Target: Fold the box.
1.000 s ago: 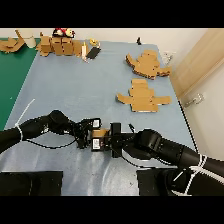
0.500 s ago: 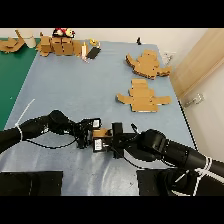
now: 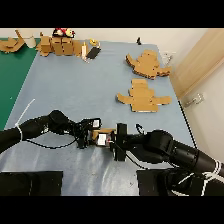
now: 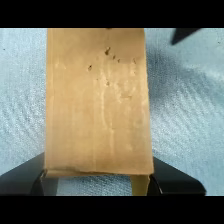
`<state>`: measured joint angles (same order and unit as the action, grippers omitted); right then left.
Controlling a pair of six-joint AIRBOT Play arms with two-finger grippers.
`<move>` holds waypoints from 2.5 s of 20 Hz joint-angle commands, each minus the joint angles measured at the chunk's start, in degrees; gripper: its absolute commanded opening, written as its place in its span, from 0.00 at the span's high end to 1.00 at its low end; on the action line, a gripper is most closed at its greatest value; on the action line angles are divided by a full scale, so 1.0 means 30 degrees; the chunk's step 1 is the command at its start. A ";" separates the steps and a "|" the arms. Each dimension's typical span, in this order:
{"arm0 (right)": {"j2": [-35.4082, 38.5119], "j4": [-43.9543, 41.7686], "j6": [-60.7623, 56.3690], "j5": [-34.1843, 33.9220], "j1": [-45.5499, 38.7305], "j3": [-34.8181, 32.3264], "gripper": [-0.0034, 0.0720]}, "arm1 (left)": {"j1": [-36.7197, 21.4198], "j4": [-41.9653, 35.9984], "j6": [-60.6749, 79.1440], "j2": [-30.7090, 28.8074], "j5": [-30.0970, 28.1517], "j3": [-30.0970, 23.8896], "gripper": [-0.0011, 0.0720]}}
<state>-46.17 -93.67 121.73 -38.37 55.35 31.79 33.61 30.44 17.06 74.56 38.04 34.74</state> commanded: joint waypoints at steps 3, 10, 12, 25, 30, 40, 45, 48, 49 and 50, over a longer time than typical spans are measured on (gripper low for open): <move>0.0131 -0.8699 -0.7715 -0.4153 0.0102 -0.0189 0.77 | -0.0007 0.0000 0.0000 0.0007 -0.0007 0.0022 0.26; 0.0481 -1.3566 -1.4936 0.5042 0.0641 -0.3912 0.96 | -0.0007 0.0000 0.0000 0.0007 0.0000 0.0022 0.26; 0.0918 -1.3537 -1.7143 0.8094 0.0634 -0.4517 0.96 | -0.0007 0.0000 0.0000 0.0007 0.0000 0.0022 0.26; 0.1654 -1.3355 -1.9496 1.3872 0.0590 -0.6419 0.96 | -0.0007 0.0000 0.0000 0.0007 0.0000 0.0022 0.26; 0.0925 -1.3267 -1.9504 1.3835 0.0459 -0.6419 0.96 | -0.0007 0.0000 0.0000 0.0007 0.0000 0.0022 0.26; -0.0721 -1.3209 -1.9496 1.3784 0.0481 -0.6419 0.96 | -0.0007 0.0000 0.0000 0.0007 0.0000 0.0022 0.26; -0.1202 -1.3209 -1.9496 1.3857 0.0481 -0.6419 0.96 | -0.0007 0.0000 0.0000 0.0007 0.0000 0.0022 0.26; -0.1282 -1.3209 -1.9496 1.3967 0.0481 -0.6404 0.96 | -0.0007 0.0000 0.0000 0.0007 0.0000 0.0022 0.26; -0.1166 -1.3202 -1.9496 1.4018 0.0481 -0.6390 0.96 | -0.0007 0.0000 0.0000 0.0007 0.0000 0.0022 0.26; -0.0903 -1.3041 -1.9489 1.4061 0.0481 -0.6375 0.96 | -0.0007 0.0000 0.0000 0.0007 0.0000 0.0022 0.26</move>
<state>-49.47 -133.27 63.24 3.60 56.80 12.60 33.61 30.44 17.06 74.56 38.04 34.76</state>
